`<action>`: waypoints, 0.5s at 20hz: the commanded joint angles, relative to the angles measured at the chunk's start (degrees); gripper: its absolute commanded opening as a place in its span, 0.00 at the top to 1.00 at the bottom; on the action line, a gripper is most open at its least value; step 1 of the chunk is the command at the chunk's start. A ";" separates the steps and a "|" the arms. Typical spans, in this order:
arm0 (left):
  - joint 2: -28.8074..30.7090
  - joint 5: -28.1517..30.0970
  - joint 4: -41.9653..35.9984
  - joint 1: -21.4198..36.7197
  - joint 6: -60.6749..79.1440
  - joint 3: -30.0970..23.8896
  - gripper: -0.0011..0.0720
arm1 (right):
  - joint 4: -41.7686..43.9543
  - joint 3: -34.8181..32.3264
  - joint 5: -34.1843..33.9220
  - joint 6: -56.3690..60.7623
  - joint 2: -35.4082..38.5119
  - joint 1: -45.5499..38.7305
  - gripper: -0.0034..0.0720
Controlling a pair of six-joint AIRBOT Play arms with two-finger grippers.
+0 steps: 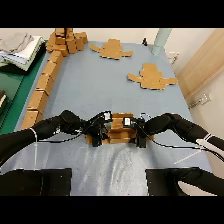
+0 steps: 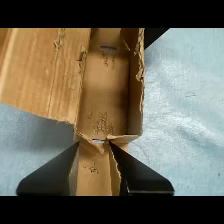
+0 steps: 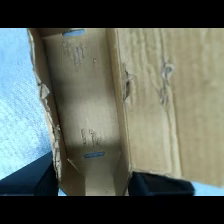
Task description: Fold the box.
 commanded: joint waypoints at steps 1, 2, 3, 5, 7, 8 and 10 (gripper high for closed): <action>-0.04 -0.31 -0.22 -0.37 -0.02 0.07 0.58 | 0.02 -0.02 0.02 0.02 -0.02 -0.02 0.27; -0.04 -0.35 -0.11 -0.35 -0.20 0.07 0.58 | 0.02 -0.02 0.02 0.02 -0.02 0.00 0.28; -0.02 -0.42 -0.13 -0.35 -0.20 0.07 0.58 | 0.02 -0.02 0.02 0.02 -0.02 0.00 0.28; -0.04 -0.28 -0.42 -0.39 -0.17 0.07 0.58 | 0.02 -0.02 0.02 0.02 -0.02 0.00 0.28; -0.04 -0.02 -1.27 -0.42 -0.17 0.07 0.73 | 0.02 -0.02 0.02 0.02 -0.02 -0.02 0.28; -0.04 -0.04 -1.88 -0.42 -0.17 0.07 0.83 | 0.02 -0.02 0.02 0.02 -0.02 0.00 0.28; -0.09 0.42 -3.17 -0.94 -0.13 0.07 0.83 | 0.02 -0.02 0.04 0.02 -0.02 0.00 0.27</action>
